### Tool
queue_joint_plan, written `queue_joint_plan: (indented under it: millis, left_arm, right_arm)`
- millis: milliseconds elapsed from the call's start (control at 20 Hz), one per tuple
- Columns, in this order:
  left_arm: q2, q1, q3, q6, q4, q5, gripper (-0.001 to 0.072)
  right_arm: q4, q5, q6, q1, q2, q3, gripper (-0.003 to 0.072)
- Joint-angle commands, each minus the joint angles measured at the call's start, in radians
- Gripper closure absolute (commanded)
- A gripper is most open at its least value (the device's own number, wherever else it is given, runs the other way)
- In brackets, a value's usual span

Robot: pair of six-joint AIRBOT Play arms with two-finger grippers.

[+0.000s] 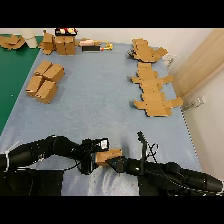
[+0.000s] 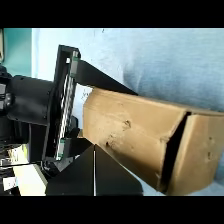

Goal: Fold the box.

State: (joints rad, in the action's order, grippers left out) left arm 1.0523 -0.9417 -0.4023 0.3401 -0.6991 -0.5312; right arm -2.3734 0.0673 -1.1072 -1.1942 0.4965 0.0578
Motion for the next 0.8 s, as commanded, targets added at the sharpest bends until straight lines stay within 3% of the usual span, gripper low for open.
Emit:
queue_joint_plan:
  millis: [0,450,750]
  left_arm:
    - [-0.001,0.000,0.000,0.000,0.000,0.000,0.0247]
    - [-0.001,0.000,0.000,0.000,0.000,0.000,0.0247]
    - [-0.001,0.000,0.000,0.000,0.000,0.000,0.0247]
  right_arm:
    - [0.002,-0.025,0.001,0.000,0.037,0.001,0.0681]
    - [0.002,-0.026,0.008,0.000,0.071,0.002,0.0681]
    - [0.085,-0.022,0.006,0.035,-0.021,0.035,0.0681]
